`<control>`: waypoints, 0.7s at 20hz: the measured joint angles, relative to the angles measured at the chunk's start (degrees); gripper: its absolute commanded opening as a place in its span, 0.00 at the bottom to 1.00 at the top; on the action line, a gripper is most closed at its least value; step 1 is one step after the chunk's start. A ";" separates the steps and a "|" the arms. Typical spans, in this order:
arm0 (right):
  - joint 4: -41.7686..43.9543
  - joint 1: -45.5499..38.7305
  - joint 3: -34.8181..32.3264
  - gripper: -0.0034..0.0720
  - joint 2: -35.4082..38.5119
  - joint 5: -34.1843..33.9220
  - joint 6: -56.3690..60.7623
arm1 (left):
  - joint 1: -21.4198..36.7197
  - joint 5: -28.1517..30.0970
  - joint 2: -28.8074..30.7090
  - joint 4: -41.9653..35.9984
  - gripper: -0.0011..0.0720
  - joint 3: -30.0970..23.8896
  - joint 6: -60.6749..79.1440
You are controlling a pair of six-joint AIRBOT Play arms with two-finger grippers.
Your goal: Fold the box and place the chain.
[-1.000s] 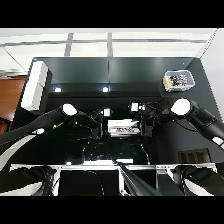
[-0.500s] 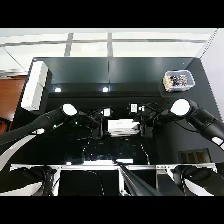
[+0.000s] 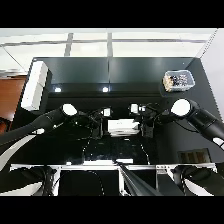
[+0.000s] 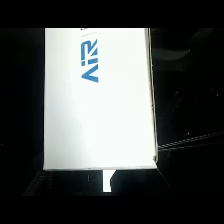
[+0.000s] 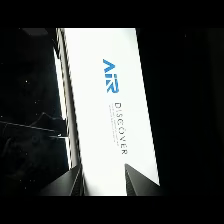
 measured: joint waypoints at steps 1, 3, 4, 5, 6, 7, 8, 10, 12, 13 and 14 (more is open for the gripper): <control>-0.13 0.00 0.00 0.45 0.00 0.11 0.26 | 0.00 0.00 0.00 0.00 0.51 0.00 0.02; -0.48 0.00 0.00 0.45 0.07 0.44 0.66 | 0.00 -0.02 0.00 0.00 0.51 0.02 0.02; -0.55 0.00 0.00 0.45 0.07 0.48 0.70 | 0.00 0.00 0.00 0.00 0.51 0.00 0.02; -0.57 0.00 0.00 0.45 0.07 0.50 0.85 | 0.00 0.00 0.00 0.00 0.51 0.00 0.02; -0.63 0.00 0.00 0.45 0.07 0.52 0.87 | 0.00 -0.02 0.00 0.00 0.51 0.00 0.02; -0.81 0.00 -0.07 0.45 0.07 0.55 0.92 | 0.00 0.00 0.00 0.00 0.51 0.00 0.02; -1.01 0.00 -0.13 0.45 0.07 0.57 1.07 | 0.00 -0.02 0.00 0.00 0.51 0.00 0.02; -1.55 0.00 -0.42 0.45 0.11 0.52 1.73 | 0.00 -0.02 0.00 0.00 0.51 0.00 0.02; -2.12 0.00 -0.55 0.45 0.11 0.55 2.86 | 0.00 -0.02 0.00 0.00 0.51 0.00 0.00; -2.32 0.00 -0.59 0.45 0.11 0.50 3.41 | 0.00 -0.02 0.00 0.00 0.51 0.00 -0.02; -2.34 0.04 -0.66 0.45 0.11 0.50 4.07 | 0.00 -0.02 0.00 0.00 0.51 0.00 -0.04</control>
